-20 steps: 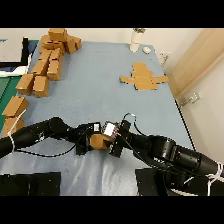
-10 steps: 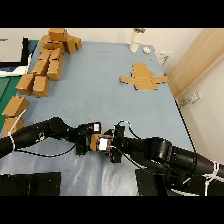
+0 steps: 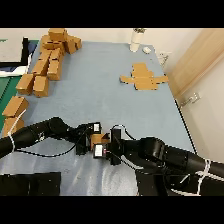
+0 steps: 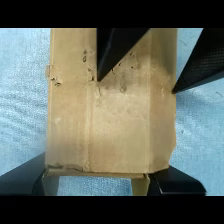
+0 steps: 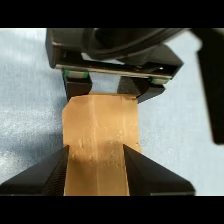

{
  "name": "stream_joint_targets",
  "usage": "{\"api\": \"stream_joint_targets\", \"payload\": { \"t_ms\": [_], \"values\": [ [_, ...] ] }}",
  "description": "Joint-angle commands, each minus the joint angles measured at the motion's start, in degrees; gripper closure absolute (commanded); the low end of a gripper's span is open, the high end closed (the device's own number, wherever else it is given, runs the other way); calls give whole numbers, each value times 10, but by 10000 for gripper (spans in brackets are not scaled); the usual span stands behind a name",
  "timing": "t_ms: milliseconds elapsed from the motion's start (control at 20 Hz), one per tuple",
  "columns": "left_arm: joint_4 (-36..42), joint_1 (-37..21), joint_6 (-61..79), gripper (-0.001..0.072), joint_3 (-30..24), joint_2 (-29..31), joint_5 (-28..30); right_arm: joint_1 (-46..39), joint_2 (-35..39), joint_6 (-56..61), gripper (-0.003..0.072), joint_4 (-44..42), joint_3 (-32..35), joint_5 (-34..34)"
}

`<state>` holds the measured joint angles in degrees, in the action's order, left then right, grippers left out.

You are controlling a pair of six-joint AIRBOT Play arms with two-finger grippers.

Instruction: Fold the box.

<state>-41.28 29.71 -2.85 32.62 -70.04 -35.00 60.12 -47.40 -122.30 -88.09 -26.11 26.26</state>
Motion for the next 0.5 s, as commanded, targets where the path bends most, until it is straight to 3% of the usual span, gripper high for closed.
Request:
{"api": "stream_joint_targets", "payload": {
  "t_ms": [0, 200, 300, 450],
  "values": [
    [0, -1, 0, 183, 1, 0, 0, 0, -8, -14, 182, -2, 0, -1],
    [0, -1, 0, 183, 1, 0, 0, 0, -9, -29, 183, 0, 0, -1],
    [0, -1, 0, 183, 1, 0, 0, 0, -9, -29, 255, 11, -1, -2],
    [0, -1, 0, 183, 1, 0, 0, 0, -9, -29, 281, 43, -5, -6]
  ]
}}
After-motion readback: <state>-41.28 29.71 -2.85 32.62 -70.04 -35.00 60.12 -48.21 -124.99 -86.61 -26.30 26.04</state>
